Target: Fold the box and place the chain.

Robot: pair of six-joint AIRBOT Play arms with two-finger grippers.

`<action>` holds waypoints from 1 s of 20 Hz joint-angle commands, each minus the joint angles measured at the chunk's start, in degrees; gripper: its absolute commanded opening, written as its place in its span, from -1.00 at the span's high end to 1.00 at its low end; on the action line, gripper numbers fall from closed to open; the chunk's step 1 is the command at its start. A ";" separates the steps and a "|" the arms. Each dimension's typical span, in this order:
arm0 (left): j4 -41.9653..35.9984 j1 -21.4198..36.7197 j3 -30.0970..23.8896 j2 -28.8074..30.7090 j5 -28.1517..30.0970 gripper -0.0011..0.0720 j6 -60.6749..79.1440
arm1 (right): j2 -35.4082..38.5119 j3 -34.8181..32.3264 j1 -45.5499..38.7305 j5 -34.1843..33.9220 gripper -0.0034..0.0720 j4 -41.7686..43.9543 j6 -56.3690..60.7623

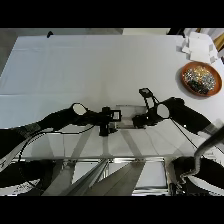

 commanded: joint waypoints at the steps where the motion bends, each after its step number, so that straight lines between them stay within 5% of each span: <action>1: 0.02 0.02 -0.02 0.02 0.04 0.22 0.04 | -2.84 1.20 0.92 1.29 -0.18 -1.46 4.98; 9: 0.02 0.02 -0.02 0.02 0.04 0.22 0.04 | -3.17 1.20 0.92 3.17 0.84 -3.15 7.06; 13: 0.02 0.02 -0.02 0.02 0.04 0.22 0.04 | -3.34 1.20 0.92 2.58 0.83 -3.28 8.76; 15: 0.02 0.02 -0.02 0.02 0.04 0.22 0.04 | -3.34 1.20 0.92 1.79 0.43 -3.30 9.03; 20: 0.02 0.02 -0.02 0.02 0.04 0.22 0.04 | -3.37 1.20 0.92 1.03 0.44 -6.78 13.94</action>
